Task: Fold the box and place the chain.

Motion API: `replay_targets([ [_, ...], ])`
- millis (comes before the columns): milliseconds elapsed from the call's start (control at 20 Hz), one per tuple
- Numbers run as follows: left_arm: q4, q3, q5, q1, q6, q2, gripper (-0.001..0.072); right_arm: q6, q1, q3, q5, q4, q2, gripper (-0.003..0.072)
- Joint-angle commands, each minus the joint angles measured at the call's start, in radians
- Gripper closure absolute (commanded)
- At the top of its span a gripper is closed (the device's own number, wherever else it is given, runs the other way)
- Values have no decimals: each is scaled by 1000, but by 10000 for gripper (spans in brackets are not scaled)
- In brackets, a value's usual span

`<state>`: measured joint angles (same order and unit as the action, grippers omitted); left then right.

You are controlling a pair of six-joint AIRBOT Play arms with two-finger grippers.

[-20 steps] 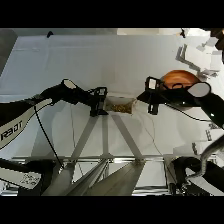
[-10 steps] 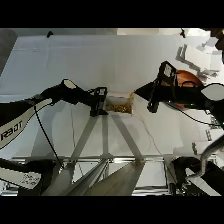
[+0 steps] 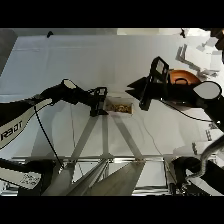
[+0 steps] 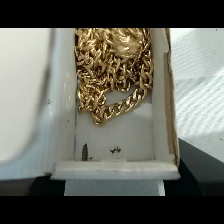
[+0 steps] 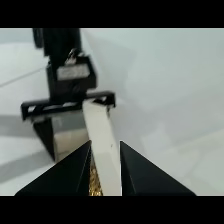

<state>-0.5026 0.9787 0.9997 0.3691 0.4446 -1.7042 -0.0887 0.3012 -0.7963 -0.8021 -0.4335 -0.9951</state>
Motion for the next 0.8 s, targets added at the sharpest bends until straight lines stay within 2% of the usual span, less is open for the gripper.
replay_targets([
  [0, 0, 1, 0, 0, 0, 0, 276, -164, 9, -103, 7, -48, -80, 487],
  [250, 0, 1, 0, 0, 0, 0, 276, -457, 8, -222, -21, -151, -313, 488],
  [450, 0, 1, 0, 0, 0, 0, 276, -460, 8, -228, -143, -146, -467, 487],
  [600, 0, 1, 0, 0, 0, 0, 276, -401, 8, -228, -255, -144, -512, 482],
  [700, 0, 1, 0, 0, 0, 0, 276, -396, 8, -228, -302, -141, -512, 384],
  [750, 0, 1, 0, 0, 0, 0, 276, -384, 8, -228, -328, -142, -512, 384],
])
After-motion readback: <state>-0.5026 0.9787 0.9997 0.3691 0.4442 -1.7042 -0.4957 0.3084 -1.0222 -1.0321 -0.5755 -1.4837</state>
